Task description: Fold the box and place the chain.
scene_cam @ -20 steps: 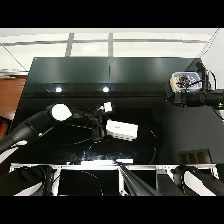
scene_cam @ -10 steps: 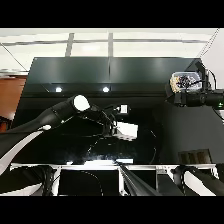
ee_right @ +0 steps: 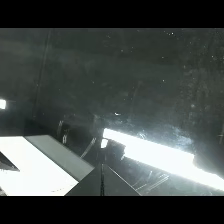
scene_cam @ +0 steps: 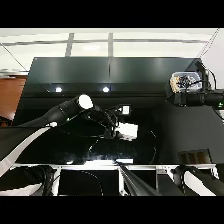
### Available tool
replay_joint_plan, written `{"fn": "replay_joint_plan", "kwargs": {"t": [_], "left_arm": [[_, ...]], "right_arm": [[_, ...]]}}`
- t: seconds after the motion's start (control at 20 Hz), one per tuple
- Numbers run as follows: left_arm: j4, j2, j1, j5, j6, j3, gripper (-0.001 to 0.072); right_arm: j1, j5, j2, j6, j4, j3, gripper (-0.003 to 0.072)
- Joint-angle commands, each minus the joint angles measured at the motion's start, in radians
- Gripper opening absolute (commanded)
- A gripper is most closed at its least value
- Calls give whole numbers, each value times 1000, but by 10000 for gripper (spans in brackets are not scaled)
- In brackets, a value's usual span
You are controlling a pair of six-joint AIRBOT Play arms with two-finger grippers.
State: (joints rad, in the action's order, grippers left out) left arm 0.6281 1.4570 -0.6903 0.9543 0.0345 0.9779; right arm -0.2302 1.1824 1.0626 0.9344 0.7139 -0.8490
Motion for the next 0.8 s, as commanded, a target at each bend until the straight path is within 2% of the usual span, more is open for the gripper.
{"fn": "replay_joint_plan", "kwargs": {"t": [0.0, 0.75], "left_arm": [[0, 3, 0, -6, -1, 1, 711], [19, 8, 0, -27, -1, 1, 712]], "right_arm": [[0, 0, -1, -4, -1, -1, 11], [0, 0, -1, -5, -3, 0, 12]]}}
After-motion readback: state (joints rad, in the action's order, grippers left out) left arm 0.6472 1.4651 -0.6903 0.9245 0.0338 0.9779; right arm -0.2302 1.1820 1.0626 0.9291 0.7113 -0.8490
